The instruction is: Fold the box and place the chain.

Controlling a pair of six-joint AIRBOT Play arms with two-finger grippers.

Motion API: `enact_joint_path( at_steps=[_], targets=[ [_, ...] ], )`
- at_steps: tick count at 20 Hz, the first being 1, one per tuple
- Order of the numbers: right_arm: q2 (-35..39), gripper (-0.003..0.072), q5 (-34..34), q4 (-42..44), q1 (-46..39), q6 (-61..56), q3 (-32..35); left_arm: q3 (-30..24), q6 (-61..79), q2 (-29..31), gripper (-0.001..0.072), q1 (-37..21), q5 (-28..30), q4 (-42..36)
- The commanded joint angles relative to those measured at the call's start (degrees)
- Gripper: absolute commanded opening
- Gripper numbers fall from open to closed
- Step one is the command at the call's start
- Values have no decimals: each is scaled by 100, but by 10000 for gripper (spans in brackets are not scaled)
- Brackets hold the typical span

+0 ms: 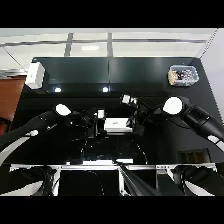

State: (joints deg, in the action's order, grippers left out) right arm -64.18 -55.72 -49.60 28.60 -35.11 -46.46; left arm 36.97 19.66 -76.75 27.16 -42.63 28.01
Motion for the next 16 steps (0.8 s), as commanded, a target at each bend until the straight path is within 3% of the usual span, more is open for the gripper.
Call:
enact_joint_path(
  at_steps=[1,3,7,12,16],
  targets=[
    [55,7,50,605,-2,-2264,-2,4,2,-2,373,-2,7,0],
    [-37,6,90,876,-4,-2997,83,4,0,-2,373,-2,7,0],
    [-533,6,85,1939,-46,-2874,146,4,2,-2,373,-2,7,0],
    [-837,7,-4,2000,-664,-2876,149,4,2,-2,373,-2,7,0],
    [-909,8,-601,2153,-909,-2870,149,4,0,-2,373,-2,7,0]
  ],
)
